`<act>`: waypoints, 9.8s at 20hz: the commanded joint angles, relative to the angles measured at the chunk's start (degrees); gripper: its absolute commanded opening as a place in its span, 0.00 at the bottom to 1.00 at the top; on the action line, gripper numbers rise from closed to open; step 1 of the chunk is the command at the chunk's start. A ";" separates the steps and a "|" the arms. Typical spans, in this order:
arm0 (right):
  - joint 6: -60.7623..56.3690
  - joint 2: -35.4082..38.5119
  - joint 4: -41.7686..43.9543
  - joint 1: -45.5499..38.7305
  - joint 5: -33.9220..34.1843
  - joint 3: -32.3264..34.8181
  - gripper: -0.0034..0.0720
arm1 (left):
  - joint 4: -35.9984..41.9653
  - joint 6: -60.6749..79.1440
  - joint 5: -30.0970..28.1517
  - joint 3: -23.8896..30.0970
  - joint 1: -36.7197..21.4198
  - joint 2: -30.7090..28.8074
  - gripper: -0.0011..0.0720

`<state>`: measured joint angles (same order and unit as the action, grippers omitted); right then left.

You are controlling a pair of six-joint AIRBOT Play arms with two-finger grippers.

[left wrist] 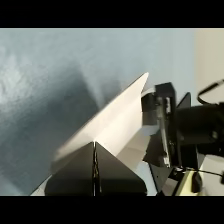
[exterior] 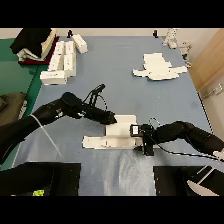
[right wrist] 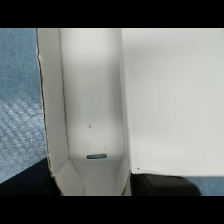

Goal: Fold the box.

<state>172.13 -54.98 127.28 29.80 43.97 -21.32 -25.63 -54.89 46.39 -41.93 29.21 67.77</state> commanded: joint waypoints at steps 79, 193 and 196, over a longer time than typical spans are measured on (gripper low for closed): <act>-0.07 0.07 -0.02 0.04 0.02 -0.04 0.73 | 4.00 69.05 -6.19 20.17 4.04 -11.41 0.08; -0.07 0.07 -0.04 0.04 0.02 -0.04 0.73 | -61.70 -89.81 12.24 -9.49 31.98 7.21 0.03; -0.07 0.07 -0.04 0.04 0.02 -0.04 0.73 | -61.61 -89.33 12.15 -9.49 32.24 7.21 0.03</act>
<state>172.05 -54.98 127.24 29.82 44.01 -21.30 -86.94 -143.83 58.19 -51.27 61.19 74.85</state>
